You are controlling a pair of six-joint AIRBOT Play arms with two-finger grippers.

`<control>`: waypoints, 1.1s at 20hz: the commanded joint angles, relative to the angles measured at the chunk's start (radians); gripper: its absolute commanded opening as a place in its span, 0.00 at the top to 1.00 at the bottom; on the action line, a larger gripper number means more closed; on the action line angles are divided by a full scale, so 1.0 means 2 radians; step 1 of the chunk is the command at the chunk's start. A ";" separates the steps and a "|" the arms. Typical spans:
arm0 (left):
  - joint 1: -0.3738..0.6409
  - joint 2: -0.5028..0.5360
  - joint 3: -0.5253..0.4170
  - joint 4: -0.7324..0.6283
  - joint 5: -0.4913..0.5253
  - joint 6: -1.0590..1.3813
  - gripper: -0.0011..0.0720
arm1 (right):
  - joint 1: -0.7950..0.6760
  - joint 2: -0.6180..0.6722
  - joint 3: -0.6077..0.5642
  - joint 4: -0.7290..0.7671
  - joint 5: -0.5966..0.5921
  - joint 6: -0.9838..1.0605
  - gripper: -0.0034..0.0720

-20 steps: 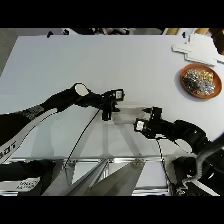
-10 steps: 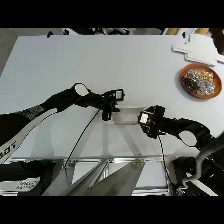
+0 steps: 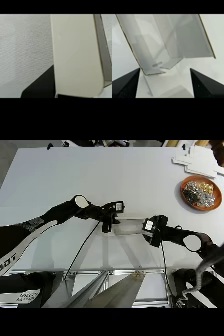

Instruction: Fold the box and place the chain.

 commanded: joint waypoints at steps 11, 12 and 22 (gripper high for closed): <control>0.000 0.000 0.000 0.000 -0.001 0.000 0.97 | -0.113 -0.080 0.000 0.231 0.072 -0.323 0.04; 0.000 0.000 0.000 0.000 -0.001 0.000 0.97 | -0.116 -0.086 0.000 0.234 0.081 -0.336 0.04; 0.000 0.000 0.000 0.000 -0.001 0.000 0.97 | -0.142 -0.225 0.071 0.281 0.189 -0.403 0.03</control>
